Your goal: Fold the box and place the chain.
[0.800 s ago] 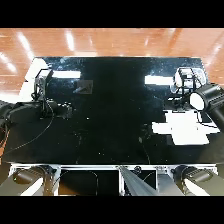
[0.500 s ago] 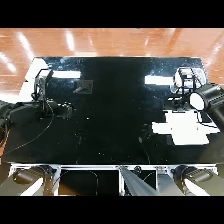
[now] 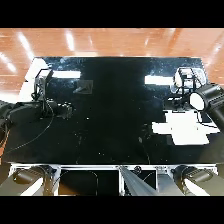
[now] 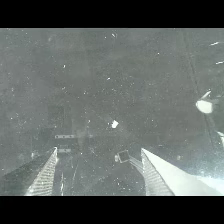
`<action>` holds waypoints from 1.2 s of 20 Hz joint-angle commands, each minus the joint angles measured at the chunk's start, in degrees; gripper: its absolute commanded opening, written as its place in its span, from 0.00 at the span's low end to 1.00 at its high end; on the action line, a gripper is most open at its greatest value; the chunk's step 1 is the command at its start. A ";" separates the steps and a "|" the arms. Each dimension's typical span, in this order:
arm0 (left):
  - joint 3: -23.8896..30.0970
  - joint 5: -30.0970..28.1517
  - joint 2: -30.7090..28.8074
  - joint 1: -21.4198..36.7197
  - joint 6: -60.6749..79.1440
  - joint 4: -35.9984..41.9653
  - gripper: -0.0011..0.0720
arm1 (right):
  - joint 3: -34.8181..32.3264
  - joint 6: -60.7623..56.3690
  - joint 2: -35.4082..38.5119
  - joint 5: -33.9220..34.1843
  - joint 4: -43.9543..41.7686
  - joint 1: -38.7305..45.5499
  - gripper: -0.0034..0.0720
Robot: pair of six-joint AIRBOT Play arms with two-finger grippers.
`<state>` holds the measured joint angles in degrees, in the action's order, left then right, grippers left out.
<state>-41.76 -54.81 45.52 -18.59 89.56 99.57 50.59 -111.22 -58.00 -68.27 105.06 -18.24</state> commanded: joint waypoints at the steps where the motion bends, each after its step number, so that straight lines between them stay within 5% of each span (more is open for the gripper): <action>1: 0.02 0.11 0.04 -0.04 0.00 0.13 0.86 | 0.00 -0.09 -0.02 1.46 -0.07 0.02 0.09; 13: 0.02 11.54 0.28 -0.04 0.00 0.42 0.86 | 0.00 -0.04 -0.02 17.33 -0.07 0.02 0.09; 24: 0.02 11.82 9.84 -0.07 -0.02 3.91 0.86 | 0.00 -2.80 -0.02 11.74 -2.12 0.04 0.09</action>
<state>-41.76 -43.03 52.69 -18.63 89.54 102.02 50.59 -113.80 -58.00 -54.65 103.35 -18.24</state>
